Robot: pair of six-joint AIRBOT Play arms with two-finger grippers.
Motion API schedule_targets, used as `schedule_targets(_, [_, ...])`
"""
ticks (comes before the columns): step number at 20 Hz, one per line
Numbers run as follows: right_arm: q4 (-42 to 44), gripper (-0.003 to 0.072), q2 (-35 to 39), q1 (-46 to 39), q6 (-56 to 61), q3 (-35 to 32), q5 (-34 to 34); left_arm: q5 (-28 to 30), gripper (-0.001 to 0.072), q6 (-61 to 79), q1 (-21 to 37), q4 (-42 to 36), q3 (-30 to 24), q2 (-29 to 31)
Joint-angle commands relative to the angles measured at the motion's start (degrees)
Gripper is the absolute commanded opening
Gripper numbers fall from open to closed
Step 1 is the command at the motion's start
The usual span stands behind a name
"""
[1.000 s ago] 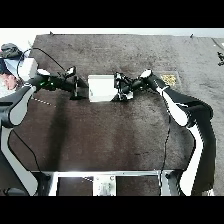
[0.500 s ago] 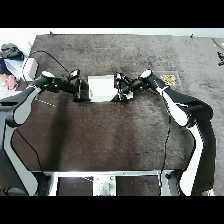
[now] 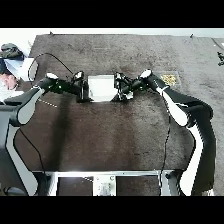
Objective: Fold the box and place the chain.
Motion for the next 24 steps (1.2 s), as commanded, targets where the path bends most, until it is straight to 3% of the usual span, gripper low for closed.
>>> schedule_targets(1, [0.00,0.0522,-0.02,0.00,0.02,0.07,0.02,0.09,0.0700,0.94,-1.11,-0.68,0.02,-1.09])
schedule_targets(24, [0.00,0.0522,-0.02,0.00,0.02,0.07,0.02,0.15,0.0700,2.36,-0.72,-0.46,0.17,-1.09])
